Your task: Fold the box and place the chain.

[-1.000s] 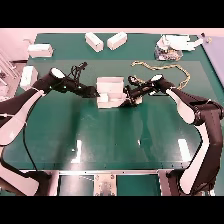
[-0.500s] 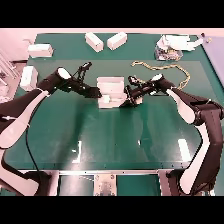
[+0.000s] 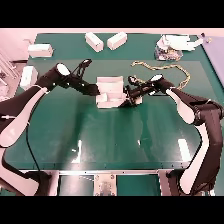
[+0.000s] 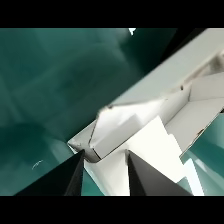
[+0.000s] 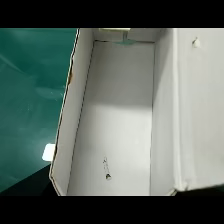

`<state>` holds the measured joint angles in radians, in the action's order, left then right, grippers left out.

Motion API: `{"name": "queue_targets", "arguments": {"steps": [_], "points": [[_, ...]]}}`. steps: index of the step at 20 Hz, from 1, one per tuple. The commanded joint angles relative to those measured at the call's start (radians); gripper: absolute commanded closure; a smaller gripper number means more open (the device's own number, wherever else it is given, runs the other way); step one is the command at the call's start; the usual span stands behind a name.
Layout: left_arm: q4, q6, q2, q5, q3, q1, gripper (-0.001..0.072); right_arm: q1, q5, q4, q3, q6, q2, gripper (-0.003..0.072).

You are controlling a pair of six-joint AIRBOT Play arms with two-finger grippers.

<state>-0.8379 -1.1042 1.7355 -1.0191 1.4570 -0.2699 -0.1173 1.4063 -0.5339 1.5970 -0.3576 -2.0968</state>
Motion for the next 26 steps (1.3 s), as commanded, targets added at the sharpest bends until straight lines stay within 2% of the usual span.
{"name": "queue_targets", "arguments": {"steps": [1, 6, 8, 11, 15, 17, 19, 23, 26], "points": [[0.037, 0.042, -0.002, -0.071, 0.008, 0.01, 0.0389, 0.001, 0.001, -0.002, 0.0, -0.002, 0.0, 0.0188], [0.042, 0.043, -0.002, -0.146, -0.012, 0.01, 0.0389, 0.001, 0.001, -0.002, 0.0, -0.002, 0.0, 0.0189], [0.059, 0.072, -0.002, -0.137, -0.029, 0.01, 0.0389, 0.001, 0.001, -0.002, 0.0, -0.002, 0.0, 0.0188], [0.051, 0.122, -0.002, -0.087, -0.031, 0.01, 0.0389, 0.001, 0.001, -0.002, 0.0, -0.002, 0.0, 0.0188], [0.108, 0.231, -0.039, 0.093, -0.03, 0.054, 0.0388, 0.002, 0.001, -0.002, 0.0, -0.002, 0.0, 0.0188], [0.135, 0.287, -0.079, 0.107, -0.03, 0.094, 0.0388, 0.002, 0.001, -0.002, 0.0, -0.002, 0.0, 0.0188], [0.126, 0.292, -0.121, 0.092, -0.03, 0.136, 0.0388, 0.002, 0.001, -0.001, 0.0, -0.002, 0.0, 0.0188], [0.008, 0.163, -0.146, -0.077, -0.058, 0.17, 0.0389, 0.001, 0.001, -0.002, 0.0, -0.002, 0.0, 0.0188], [-0.024, 0.138, -0.159, -0.056, -0.15, 0.17, 0.0393, 0.001, 0.001, -0.002, 0.0, -0.002, 0.0, 0.0188]]}}
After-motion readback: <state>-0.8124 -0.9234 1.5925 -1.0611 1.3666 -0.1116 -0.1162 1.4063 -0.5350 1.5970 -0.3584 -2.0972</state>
